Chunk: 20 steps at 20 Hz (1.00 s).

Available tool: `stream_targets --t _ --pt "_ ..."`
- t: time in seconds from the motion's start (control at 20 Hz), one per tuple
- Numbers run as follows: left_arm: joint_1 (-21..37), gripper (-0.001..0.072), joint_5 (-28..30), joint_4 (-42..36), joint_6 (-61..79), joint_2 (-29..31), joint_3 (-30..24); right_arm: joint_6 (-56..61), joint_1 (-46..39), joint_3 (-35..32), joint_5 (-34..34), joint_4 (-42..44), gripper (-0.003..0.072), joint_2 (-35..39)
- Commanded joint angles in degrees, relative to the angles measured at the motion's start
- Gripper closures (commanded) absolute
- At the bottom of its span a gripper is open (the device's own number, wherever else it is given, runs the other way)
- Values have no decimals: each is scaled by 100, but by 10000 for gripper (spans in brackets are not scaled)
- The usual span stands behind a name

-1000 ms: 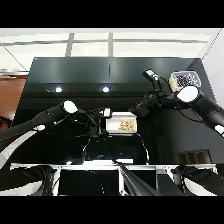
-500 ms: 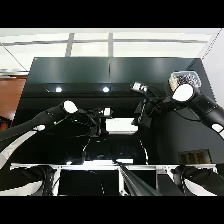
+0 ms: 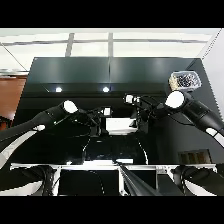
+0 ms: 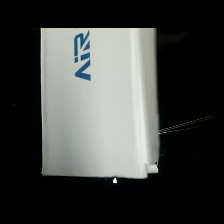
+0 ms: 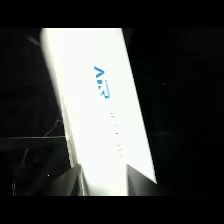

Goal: Fold the box and place the chain.

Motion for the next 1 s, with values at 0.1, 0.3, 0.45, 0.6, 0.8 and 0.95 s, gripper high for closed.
stream_targets --t 0.1,0.3,0.45,0.6,0.8,0.95 --pt "2 340 -17 2 11 -4 2 -59 17 -15 -61 -9 391 -4" --pt "2 340 -20 2 11 -4 2 4 17 -13 -59 -7 392 -4" --pt "2 340 -20 2 11 -4 2 31 17 -15 -63 -7 393 -4" --pt "2 340 -20 2 11 -4 2 92 17 -15 -96 -4 501 -4" --pt "2 340 -20 2 11 -4 2 92 17 -22 11 -7 499 -4" --pt "2 340 -20 2 11 -4 2 92 57 -155 9 -7 481 -4"
